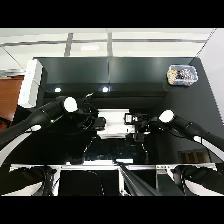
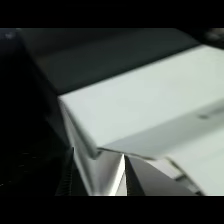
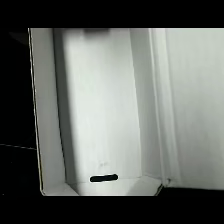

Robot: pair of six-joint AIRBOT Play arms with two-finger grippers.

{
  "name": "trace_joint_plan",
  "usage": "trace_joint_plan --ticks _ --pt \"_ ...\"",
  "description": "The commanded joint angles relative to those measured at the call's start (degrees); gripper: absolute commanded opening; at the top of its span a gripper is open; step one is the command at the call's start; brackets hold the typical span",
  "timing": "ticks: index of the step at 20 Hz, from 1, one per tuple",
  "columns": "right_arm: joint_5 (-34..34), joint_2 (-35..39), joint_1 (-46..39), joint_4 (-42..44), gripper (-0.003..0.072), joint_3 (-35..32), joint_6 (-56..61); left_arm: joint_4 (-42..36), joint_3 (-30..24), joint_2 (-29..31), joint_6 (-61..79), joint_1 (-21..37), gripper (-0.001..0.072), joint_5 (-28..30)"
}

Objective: Fold the box and place the chain.

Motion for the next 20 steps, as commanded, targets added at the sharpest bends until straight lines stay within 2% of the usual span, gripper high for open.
trace_joint_plan --ticks 1,4,6,9,14,20 --pt "0.0 0.0 0.0 0.0 0.0443 0.0 0.0 10.9 1.5 0.0 -10.9 -2.8 0.0370 1.2" --pt "0.0 0.0 0.0 0.0 0.0443 0.0 0.0 20.0 3.8 -0.2 -19.3 -6.3 0.0370 0.3" --pt "0.0 0.0 0.0 0.0 0.0443 0.0 0.0 24.5 5.7 -0.9 -24.0 -8.7 0.0370 -2.2" --pt "0.0 0.0 0.0 0.0 0.0443 0.0 0.0 25.3 8.2 -2.8 -28.0 -11.7 0.0370 -6.6" --pt "0.0 0.0 0.0 0.0 0.0443 0.0 0.0 29.1 8.5 -4.0 -38.9 -15.6 0.0370 -6.7" --pt "0.0 0.0 0.0 0.0 0.0443 0.0 0.0 27.3 8.5 -4.5 -39.4 -15.5 0.0370 -6.0"
